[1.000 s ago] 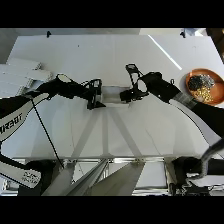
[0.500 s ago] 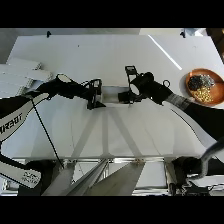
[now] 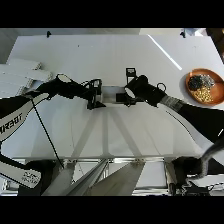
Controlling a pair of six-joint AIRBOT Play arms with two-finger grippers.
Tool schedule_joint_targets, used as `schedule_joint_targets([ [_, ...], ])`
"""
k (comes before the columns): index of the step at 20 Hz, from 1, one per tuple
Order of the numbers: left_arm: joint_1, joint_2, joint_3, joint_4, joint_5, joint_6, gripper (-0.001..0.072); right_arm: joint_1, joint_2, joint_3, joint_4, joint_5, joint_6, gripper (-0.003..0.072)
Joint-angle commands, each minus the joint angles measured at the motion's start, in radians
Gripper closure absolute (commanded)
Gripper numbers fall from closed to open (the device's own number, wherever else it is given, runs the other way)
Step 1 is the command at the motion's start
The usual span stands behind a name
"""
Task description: Fold the box and place the chain.
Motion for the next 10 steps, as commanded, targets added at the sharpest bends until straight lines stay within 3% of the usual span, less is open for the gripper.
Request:
schedule_joint_targets([
  [1, 0.0, 0.0, 0.0, 0.0, 0.001, 0.0, 0.0622, 0.003, 0.002, 0.009, -0.001, 0.003, 0.018, 0.0276],
  [2, 0.0, 0.0, 0.0, 0.0, 0.001, -0.001, 0.0622, 0.003, 0.008, 0.014, -0.001, 0.016, 0.018, 0.0234],
  [10, 0.0, 0.0, 0.0, 0.0, 0.001, 0.0, 0.0622, 0.003, 0.204, 0.027, -0.103, 0.119, -0.191, 0.0234],
])
